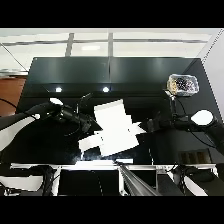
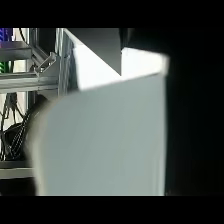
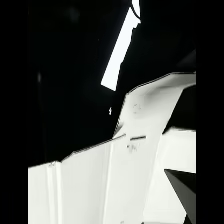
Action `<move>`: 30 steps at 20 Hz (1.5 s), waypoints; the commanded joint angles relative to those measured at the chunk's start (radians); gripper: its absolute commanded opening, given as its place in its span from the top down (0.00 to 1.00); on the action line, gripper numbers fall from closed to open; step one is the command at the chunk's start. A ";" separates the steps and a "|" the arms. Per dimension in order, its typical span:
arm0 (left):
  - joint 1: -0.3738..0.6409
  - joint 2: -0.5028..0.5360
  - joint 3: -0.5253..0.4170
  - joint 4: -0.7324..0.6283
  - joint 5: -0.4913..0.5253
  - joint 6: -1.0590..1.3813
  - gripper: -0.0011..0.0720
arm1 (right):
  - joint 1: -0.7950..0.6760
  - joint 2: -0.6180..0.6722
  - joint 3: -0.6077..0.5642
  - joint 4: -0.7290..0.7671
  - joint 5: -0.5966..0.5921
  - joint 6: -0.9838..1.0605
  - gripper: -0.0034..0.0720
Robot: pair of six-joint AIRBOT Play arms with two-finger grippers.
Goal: Fold the box and place the chain.
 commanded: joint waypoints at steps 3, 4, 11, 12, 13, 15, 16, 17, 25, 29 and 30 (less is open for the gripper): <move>-0.017 0.042 0.051 0.085 0.004 0.076 0.95 | -0.117 0.001 0.084 -0.196 0.130 -0.026 0.06; -0.028 0.072 0.050 0.107 0.023 0.106 0.95 | -0.135 0.001 0.107 -0.269 0.131 -0.035 0.06; -0.177 0.388 -0.138 0.177 0.435 0.417 0.94 | -0.148 0.000 0.133 -0.452 -0.090 -0.071 0.06; -0.174 0.378 -0.138 0.177 0.439 0.417 0.94 | -0.147 -0.001 0.133 -0.390 -0.100 -0.160 0.06; -0.174 0.361 -0.138 0.177 0.455 0.416 0.94 | -0.145 -0.001 0.133 -0.314 -0.095 -0.291 0.06; -0.175 0.323 -0.137 0.176 0.460 0.417 0.94 | -0.129 -0.001 0.133 -0.119 -0.060 -0.558 0.06; -0.175 0.310 -0.137 0.177 0.448 0.417 0.94 | -0.112 -0.001 0.133 -0.063 -0.032 -0.644 0.06; -0.176 0.301 -0.137 0.177 0.447 0.418 0.94 | -0.084 -0.002 0.132 -0.048 0.001 -0.690 0.06; -0.176 0.280 -0.127 0.253 0.483 0.430 0.94 | 0.182 -0.004 0.017 -0.101 -0.040 -0.768 0.01; -0.183 0.274 -0.126 0.279 0.487 0.429 0.94 | 0.233 -0.004 -0.044 -0.119 -0.103 -0.787 0.01; -0.192 0.268 -0.126 0.290 0.488 0.429 0.94 | 0.243 -0.004 -0.062 -0.118 -0.121 -0.800 0.01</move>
